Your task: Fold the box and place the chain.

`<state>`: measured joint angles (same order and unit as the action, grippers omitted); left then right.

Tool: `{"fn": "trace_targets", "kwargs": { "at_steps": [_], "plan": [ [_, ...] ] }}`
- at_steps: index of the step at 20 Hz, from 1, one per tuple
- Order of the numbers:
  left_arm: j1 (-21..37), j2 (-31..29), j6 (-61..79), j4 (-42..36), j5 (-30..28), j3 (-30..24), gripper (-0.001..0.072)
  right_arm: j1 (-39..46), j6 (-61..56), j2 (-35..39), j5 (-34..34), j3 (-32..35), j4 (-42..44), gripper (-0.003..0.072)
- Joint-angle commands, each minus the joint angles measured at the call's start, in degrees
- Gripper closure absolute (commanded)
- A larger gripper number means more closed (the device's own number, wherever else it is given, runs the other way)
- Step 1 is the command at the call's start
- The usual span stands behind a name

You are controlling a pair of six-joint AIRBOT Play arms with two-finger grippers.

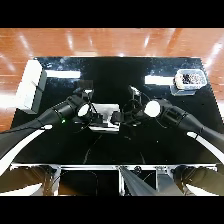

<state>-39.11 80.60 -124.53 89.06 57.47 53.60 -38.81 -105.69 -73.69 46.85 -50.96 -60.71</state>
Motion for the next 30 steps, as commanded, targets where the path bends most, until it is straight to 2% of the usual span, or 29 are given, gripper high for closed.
{"fn": "trace_targets", "kwargs": {
  "at_steps": [1,3,4,7,10,16,18,30],
  "plan": [
    [0.0,0.0,0.0,0.0,0.0,0.0,0.0687,-5.7,-21.0,-0.1,0.1,-3.5,-19.2,-0.0034],
    [0.0,0.0,0.0,0.0,0.0,0.0,0.0687,-8.5,-29.3,-1.2,6.8,-7.5,-29.1,-0.0015],
    [0.0,0.0,0.0,0.0,-0.1,0.0,0.0688,-9.5,-30.0,-2.5,9.6,-9.5,-31.0,-0.0015],
    [0.0,0.0,0.0,0.0,0.0,0.0,0.0687,-11.4,-30.0,-7.7,15.5,-15.7,-31.6,-0.0015],
    [0.0,0.0,0.0,0.1,0.0,0.0,0.0687,-11.7,-31.3,-11.3,17.9,-18.4,-31.5,-0.0015],
    [0.0,0.0,0.0,0.1,-0.3,0.0,0.0687,-11.7,-32.1,-12.7,19.6,-18.4,-32.8,-0.0012],
    [0.0,0.0,0.0,0.1,-0.3,0.0,0.0687,-11.7,-32.1,-13.4,18.7,-18.4,-32.7,0.0192],
    [0.0,0.0,0.0,0.0,-0.5,0.0,0.0687,-12.0,-32.1,-16.4,16.0,-20.3,-31.8,0.0202]
  ]
}}
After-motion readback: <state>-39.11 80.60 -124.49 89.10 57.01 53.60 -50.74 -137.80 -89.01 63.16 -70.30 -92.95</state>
